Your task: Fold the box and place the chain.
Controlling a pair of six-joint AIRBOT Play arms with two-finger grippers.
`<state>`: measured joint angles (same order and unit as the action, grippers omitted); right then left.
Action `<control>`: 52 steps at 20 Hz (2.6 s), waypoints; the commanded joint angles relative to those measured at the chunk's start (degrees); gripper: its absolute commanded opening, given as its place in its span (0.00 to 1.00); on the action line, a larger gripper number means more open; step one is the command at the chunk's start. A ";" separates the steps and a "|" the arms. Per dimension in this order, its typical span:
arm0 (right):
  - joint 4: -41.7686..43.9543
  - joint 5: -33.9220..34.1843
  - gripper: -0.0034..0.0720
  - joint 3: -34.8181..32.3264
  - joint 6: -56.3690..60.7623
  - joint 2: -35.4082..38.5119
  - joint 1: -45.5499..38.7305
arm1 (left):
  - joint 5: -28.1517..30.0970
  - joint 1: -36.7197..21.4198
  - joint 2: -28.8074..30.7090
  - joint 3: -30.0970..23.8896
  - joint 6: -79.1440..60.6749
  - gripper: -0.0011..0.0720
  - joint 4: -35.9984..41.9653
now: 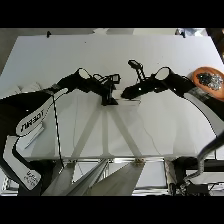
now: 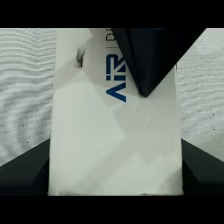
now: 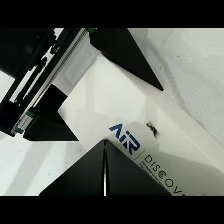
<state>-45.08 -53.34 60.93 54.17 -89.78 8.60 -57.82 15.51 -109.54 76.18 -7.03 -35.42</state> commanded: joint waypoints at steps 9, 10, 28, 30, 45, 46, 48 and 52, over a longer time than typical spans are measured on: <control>5.22 3.39 0.06 -0.46 -8.39 9.73 -0.42 | -0.04 -0.04 0.02 0.07 -0.02 0.59 -0.02; 5.44 3.43 0.05 -1.42 -8.48 9.73 -1.05 | -0.04 -0.07 0.02 0.07 -0.02 0.59 -0.02; 9.57 9.09 0.05 -14.56 -12.59 7.41 -6.62 | -0.04 -0.04 0.02 0.07 0.00 0.59 -0.02; 10.84 9.03 0.05 -14.53 -12.68 7.74 -6.62 | -0.04 -0.04 0.02 0.07 -0.02 0.59 -0.02; 0.57 7.04 0.05 -12.35 -6.97 33.83 -11.54 | -0.04 -0.07 0.02 0.07 -0.02 0.59 -0.02; -6.58 5.97 0.05 -11.54 -3.08 35.89 -12.11 | -0.02 -0.07 0.02 0.07 -0.02 0.59 -0.02; -22.97 3.65 0.05 -9.79 5.27 39.41 -12.24 | -0.04 -0.04 0.00 0.07 0.00 0.59 -0.02; -39.15 -0.26 0.06 -8.31 8.55 43.04 -12.24 | -0.04 -0.04 0.02 0.07 -0.02 0.59 -0.02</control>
<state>-69.36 -51.24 51.62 57.95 -49.95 -3.29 -57.89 15.51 -109.54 76.18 -7.03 -35.42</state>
